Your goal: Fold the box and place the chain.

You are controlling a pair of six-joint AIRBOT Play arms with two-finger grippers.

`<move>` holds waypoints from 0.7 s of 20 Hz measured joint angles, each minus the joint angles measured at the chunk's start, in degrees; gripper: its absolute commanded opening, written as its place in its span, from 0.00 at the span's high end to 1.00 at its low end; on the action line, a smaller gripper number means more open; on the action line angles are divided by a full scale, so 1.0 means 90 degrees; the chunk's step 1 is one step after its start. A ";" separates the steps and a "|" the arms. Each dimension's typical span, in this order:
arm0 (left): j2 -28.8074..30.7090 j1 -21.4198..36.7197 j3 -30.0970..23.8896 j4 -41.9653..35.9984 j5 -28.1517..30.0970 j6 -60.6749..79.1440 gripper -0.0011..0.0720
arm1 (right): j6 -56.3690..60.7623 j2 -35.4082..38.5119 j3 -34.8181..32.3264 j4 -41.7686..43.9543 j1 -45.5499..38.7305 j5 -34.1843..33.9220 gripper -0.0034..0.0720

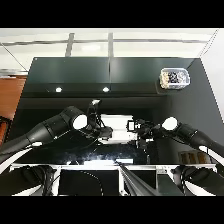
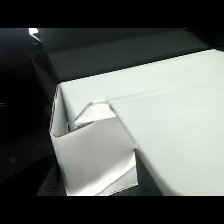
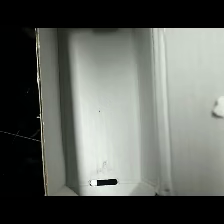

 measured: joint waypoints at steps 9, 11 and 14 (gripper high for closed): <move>0.0002 -0.0007 0.0002 0.0119 -0.0019 -0.0109 0.30 | 0.0000 0.0000 0.0000 0.0000 0.0000 0.0000 0.39; 0.0000 -0.0007 0.0019 0.0121 -0.0036 -0.0143 0.30 | 0.0000 0.0000 0.0000 0.0000 0.0000 0.0000 0.39; 0.0000 -0.0007 0.0124 0.0168 -0.0078 -0.0211 0.30 | 0.0000 0.0000 0.0000 0.0000 0.0000 0.0000 0.39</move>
